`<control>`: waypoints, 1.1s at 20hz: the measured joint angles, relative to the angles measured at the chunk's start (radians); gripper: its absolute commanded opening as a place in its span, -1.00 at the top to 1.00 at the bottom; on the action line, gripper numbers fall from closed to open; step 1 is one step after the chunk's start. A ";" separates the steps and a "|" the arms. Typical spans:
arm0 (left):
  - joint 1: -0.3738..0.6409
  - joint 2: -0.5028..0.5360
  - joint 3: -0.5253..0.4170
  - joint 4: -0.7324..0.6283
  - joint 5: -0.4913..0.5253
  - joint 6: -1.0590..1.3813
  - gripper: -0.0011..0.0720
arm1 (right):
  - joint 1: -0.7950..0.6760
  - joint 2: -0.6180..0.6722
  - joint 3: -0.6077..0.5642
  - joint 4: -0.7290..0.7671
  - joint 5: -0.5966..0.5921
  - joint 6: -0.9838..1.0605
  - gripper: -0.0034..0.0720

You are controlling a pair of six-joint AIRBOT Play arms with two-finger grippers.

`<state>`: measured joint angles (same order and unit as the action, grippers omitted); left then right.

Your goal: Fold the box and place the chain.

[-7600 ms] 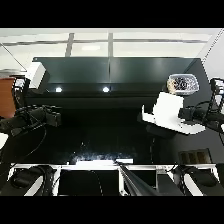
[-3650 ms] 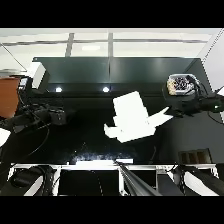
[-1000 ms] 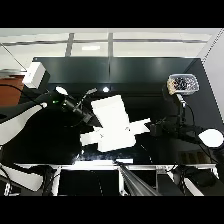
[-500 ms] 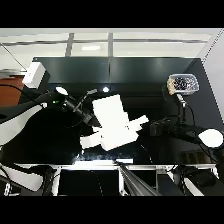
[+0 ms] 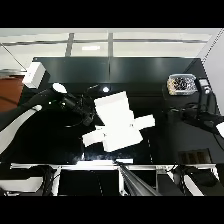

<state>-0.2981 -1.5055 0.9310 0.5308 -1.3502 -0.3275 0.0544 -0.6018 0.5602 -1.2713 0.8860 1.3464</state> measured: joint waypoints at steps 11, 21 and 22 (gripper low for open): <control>-0.018 0.158 -0.123 0.031 0.156 0.297 0.91 | -0.027 0.000 0.021 -0.135 -0.084 -0.035 -0.93; -0.113 0.219 -0.220 0.087 0.391 0.533 0.90 | 0.071 -0.002 -0.084 0.093 -0.104 -0.404 -0.93; -0.117 0.218 -0.232 0.085 0.404 0.539 0.90 | 0.097 -0.002 -0.104 0.114 -0.109 -0.427 -0.93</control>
<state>-0.4149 -1.2877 0.6987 0.6159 -0.9463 0.2119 0.1513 -0.6041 0.4564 -1.1568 0.7765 0.9192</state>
